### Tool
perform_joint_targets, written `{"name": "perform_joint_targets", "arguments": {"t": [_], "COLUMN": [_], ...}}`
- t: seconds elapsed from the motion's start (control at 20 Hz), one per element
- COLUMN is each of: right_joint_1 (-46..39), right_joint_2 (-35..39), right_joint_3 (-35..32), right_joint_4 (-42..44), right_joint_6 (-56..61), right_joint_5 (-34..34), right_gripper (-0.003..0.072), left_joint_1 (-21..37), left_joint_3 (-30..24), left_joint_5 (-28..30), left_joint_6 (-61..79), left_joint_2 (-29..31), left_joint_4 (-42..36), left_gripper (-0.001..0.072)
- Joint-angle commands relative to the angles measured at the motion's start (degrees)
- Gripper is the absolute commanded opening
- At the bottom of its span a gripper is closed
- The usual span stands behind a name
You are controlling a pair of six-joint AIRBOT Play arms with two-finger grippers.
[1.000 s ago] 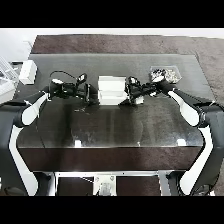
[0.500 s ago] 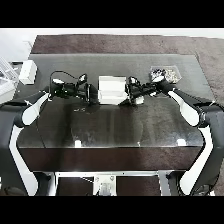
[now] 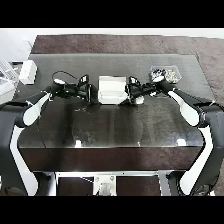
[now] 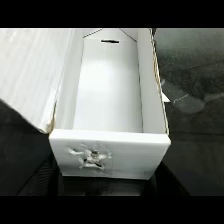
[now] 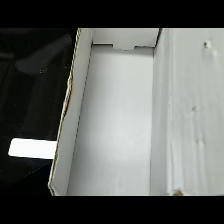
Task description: Fold the box and place the chain.
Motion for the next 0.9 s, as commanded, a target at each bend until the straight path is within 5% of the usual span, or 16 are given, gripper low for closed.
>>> {"name": "perform_joint_targets", "arguments": {"t": [0.0, 0.65, 0.7, 0.75, 0.85], "right_joint_1": [0.1, 0.1, 0.1, 0.1, 0.1], "right_joint_2": [0.0, 0.0, 0.0, 0.0, 0.0], "right_joint_3": [0.0, 0.0, 0.0, 0.0, 0.0], "right_joint_4": [0.0, 0.0, 0.0, 0.0, 0.0], "right_joint_6": [0.0, 0.0, 0.0, 0.0, 0.0], "right_joint_5": [0.1, 0.1, 0.1, 0.1, 0.1], "right_gripper": [0.0586, 0.0586, 0.0586, 0.0586, 0.0586], "left_joint_1": [-0.8, -1.4, -1.4, -1.4, -1.4], "left_joint_3": [0.1, 0.6, 0.6, 0.6, 0.6], "left_joint_5": [0.6, 1.4, 1.4, 1.4, 1.7], "left_joint_6": [0.1, -0.5, -0.5, -1.0, -0.9], "left_joint_2": [-0.1, -1.1, -1.1, -1.1, -1.1], "left_joint_4": [-0.5, -1.7, -1.6, -1.6, -1.5], "left_gripper": [0.0720, 0.0700, 0.0681, 0.0565, 0.0521]}}
